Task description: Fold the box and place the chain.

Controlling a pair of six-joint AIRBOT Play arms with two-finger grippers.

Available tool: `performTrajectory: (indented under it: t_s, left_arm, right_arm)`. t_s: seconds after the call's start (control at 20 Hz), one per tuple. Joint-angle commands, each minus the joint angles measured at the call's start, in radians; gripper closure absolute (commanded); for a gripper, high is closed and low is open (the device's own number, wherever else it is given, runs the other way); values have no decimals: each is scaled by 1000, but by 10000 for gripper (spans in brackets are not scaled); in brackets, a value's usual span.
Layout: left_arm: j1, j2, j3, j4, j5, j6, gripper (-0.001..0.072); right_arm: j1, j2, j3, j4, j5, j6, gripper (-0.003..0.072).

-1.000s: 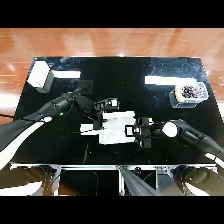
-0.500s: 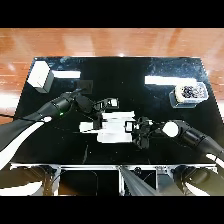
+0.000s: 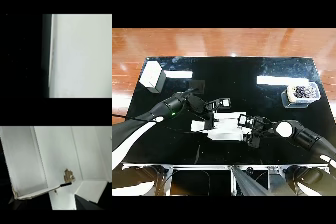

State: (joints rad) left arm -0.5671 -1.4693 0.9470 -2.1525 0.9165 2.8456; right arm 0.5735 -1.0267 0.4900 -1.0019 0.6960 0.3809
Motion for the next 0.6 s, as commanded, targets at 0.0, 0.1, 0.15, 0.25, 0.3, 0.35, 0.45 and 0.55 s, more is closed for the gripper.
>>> performTrajectory:
  t_s: [0.0,0.1,0.15,0.25,0.3,0.35,0.45,0.55]
  left_arm:
    - [0,-1,0,-1,-1,0,689]
    - [0,-1,0,-2,0,0,689]
    - [0,-1,0,-2,0,0,689]
    - [0,-1,0,-2,0,0,689]
    - [0,-1,0,-2,0,0,689]
    - [0,-1,0,-2,0,0,689]
    - [0,-1,0,-1,0,0,689]
    - [0,-1,0,-1,0,0,689]
  right_arm:
    - [0,4,0,0,5,57,24]
    - [0,4,0,0,23,97,24]
    - [0,4,0,0,28,131,24]
    - [0,4,0,0,43,209,25]
    - [0,4,0,-1,49,251,24]
    - [0,4,0,-1,51,287,25]
    - [0,4,0,-1,45,334,25]
    - [0,4,0,-8,28,341,25]
